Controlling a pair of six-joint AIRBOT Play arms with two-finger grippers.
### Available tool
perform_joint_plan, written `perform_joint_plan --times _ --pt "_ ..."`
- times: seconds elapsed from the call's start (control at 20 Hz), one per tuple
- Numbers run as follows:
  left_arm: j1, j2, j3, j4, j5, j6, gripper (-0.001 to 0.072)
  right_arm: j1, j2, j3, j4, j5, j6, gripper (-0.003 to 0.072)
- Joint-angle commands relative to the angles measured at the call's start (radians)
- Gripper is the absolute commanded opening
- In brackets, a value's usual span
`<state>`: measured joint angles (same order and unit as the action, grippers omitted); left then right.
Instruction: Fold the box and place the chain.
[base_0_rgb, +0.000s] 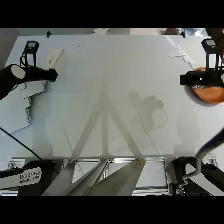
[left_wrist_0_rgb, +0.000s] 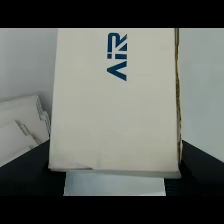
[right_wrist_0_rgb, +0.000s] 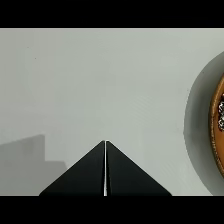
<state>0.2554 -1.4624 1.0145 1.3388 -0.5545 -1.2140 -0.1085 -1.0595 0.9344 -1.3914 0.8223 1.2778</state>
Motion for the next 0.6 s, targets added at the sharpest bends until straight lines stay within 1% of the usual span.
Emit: perform_joint_plan --times 0.0,0.05,0.1,0.2,0.25,0.3,0.35,0.4,0.45,0.55 --pt "0.011 -0.079 0.001 0.1 -0.048 -0.148 0.0008 -0.001 0.001 0.0 0.0 0.0 0.0 0.001" --pt "0.011 -0.09 0.001 0.078 -0.049 -0.148 0.0008 -0.001 0.001 0.0 0.0 0.0 0.0 0.001" --pt "0.011 -0.1 0.001 0.06 -0.048 -0.148 0.0024 -0.001 0.001 0.0 0.0 0.0 0.0 0.001" --pt "0.011 -0.111 0.001 0.057 -0.049 -0.148 0.0101 -0.001 0.001 0.0 0.0 0.0 0.0 0.001" --pt "0.011 -0.114 0.001 0.057 -0.051 -0.148 0.0111 -0.001 0.001 0.0 0.0 0.0 0.0 0.001" --pt "0.011 -0.113 0.001 0.058 -0.055 -0.147 0.0207 -0.001 0.001 0.0 0.0 0.0 0.0 0.001" --pt "0.011 -0.111 0.001 0.058 -0.059 -0.131 0.0374 -0.001 0.001 0.0 0.0 0.0 0.0 0.001" --pt "0.011 -0.106 0.001 0.058 -0.068 -0.115 0.0573 -0.001 0.001 0.0 0.0 0.0 0.0 0.001" --pt "0.011 -0.1 0.001 0.058 -0.08 -0.115 0.0712 -0.001 0.001 0.0 0.0 0.0 0.0 0.001" --pt "0.011 -0.082 0.001 0.057 -0.111 -0.114 0.0708 -0.001 0.001 0.0 0.0 0.0 0.0 0.001"
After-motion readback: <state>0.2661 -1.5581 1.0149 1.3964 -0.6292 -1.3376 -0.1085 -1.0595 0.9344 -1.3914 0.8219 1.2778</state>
